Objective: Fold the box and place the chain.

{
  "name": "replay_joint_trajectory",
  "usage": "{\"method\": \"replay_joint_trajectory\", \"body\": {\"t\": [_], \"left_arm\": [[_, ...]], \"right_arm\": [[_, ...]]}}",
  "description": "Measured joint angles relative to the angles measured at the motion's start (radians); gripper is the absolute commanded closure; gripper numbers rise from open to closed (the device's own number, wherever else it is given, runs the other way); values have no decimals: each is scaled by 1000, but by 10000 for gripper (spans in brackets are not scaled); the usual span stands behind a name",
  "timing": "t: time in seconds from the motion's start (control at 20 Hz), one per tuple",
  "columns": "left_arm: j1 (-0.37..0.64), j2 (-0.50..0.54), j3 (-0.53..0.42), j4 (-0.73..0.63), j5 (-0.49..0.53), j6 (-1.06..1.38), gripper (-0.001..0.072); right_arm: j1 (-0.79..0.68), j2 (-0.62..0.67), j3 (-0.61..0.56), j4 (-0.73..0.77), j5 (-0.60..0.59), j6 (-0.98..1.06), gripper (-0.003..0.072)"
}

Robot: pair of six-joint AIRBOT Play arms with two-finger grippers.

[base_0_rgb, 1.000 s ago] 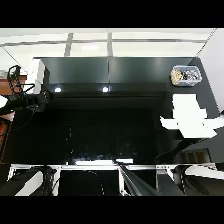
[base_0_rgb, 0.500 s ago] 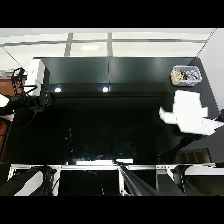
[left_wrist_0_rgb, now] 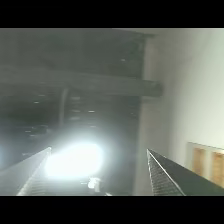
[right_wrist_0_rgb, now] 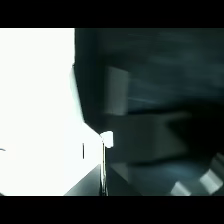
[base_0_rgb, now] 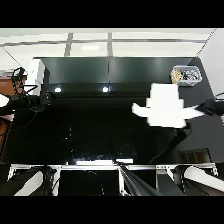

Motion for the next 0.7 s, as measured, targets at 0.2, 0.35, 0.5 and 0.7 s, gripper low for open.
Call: {"method": "replay_joint_trajectory", "body": {"t": [0.2, 0.35, 0.5, 0.7], "left_arm": [[-78, -43, 0, -103, -25, 24, 0], [-179, -113, 1, -221, -38, 54, 1], [-243, -224, 26, -417, -105, 161, 1], [-278, -408, 119, -587, -236, 230, 1]], "right_arm": [[197, 150, -248, 265, -97, -83, 673], [368, 208, -380, 391, -198, -122, 673], [509, 230, -443, 449, -275, -137, 673], [611, 240, -470, 477, -321, -145, 674]]}}
